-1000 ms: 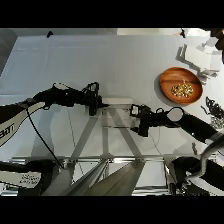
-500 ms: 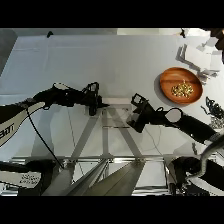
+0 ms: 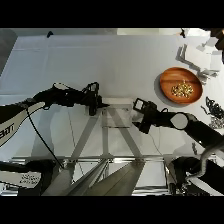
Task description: Fold the box and place the chain.
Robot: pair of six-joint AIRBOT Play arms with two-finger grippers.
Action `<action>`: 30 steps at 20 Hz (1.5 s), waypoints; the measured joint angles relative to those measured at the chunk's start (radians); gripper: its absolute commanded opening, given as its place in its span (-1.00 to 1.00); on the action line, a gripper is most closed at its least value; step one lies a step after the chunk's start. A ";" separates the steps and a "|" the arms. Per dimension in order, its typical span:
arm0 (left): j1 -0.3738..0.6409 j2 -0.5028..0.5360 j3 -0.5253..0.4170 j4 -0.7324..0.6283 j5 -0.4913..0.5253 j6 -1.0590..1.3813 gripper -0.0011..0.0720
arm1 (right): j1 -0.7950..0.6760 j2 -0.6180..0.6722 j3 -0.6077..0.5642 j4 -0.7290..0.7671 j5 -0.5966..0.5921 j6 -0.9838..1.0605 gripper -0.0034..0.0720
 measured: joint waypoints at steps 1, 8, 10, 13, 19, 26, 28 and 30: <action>0.000 0.000 0.000 0.000 0.000 0.000 -0.95 | 0.000 0.014 -0.017 -0.013 0.002 -0.021 0.87; 0.000 0.000 0.000 0.000 0.000 0.000 -0.95 | 0.001 0.047 -0.081 -0.018 -0.057 -0.071 0.96; 0.000 0.000 0.000 0.000 0.000 0.000 -0.95 | 0.011 0.047 -0.085 -0.003 -0.077 -0.078 0.96; 0.000 0.000 0.000 0.000 0.000 0.000 -0.95 | 0.054 0.018 -0.088 0.012 -0.117 -0.085 0.96; 0.000 0.000 0.000 0.000 0.000 0.000 -0.95 | 0.114 -0.062 -0.089 0.084 -0.238 -0.084 0.96; 0.000 0.000 0.000 0.000 0.001 0.000 -0.95 | 0.123 -0.077 -0.090 0.186 -0.282 -0.082 0.95; 0.000 0.000 0.000 0.000 0.002 0.000 -0.95 | 0.124 -0.077 -0.090 0.204 -0.285 -0.082 0.94; 0.000 0.000 0.000 0.001 0.002 0.000 -0.95 | 0.124 -0.077 -0.090 0.213 -0.285 -0.082 0.87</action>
